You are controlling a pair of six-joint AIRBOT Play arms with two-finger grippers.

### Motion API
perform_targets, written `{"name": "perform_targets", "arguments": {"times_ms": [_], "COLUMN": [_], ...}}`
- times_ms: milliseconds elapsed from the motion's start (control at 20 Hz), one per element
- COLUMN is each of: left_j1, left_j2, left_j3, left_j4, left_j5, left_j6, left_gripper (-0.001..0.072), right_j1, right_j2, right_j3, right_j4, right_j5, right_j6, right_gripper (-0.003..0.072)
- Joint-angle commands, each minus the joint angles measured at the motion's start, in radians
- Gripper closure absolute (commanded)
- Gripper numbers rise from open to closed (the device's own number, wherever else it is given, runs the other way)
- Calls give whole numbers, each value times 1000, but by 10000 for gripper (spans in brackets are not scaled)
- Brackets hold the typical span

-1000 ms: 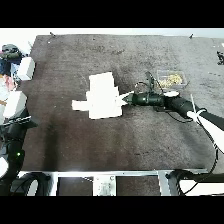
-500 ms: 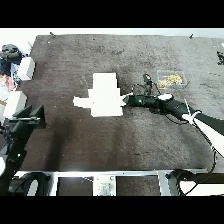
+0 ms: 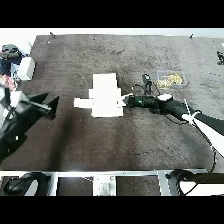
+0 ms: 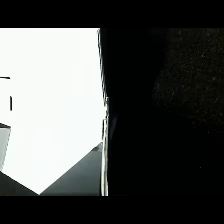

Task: Fold the box and place the chain.

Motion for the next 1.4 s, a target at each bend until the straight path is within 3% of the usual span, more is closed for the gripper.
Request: {"name": "perform_targets", "arguments": {"times_ms": [0, 200, 500, 700, 1050, 1350], "left_j1": [0, 0, -25, -96, -120, -120], "left_j2": [-303, -648, -1094, -1287, -1523, -1570], "left_j3": [195, 475, 993, 1268, 1491, 1515], "left_j4": [-2, 30, 348, 529, 518, 521], "left_j5": [-164, -349, -609, -633, -767, -778], "left_j6": [46, -15, -340, -533, -590, -592], "left_gripper": [221, 221, 220, 220, 220, 221], "right_j1": [0, 0, 0, 0, 0, 0], "right_j2": [-1, -1, -1, -1, -1, 0], "right_j3": [-1, -1, -1, -1, 0, 0], "right_j4": [-2, -10, -32, -32, -35, -35], "right_j5": [3, 3, -10, -21, -19, -16], "right_j6": [-6, -6, -6, -6, -7, -29], "right_gripper": [677, 677, 676, 676, 676, 676]}}
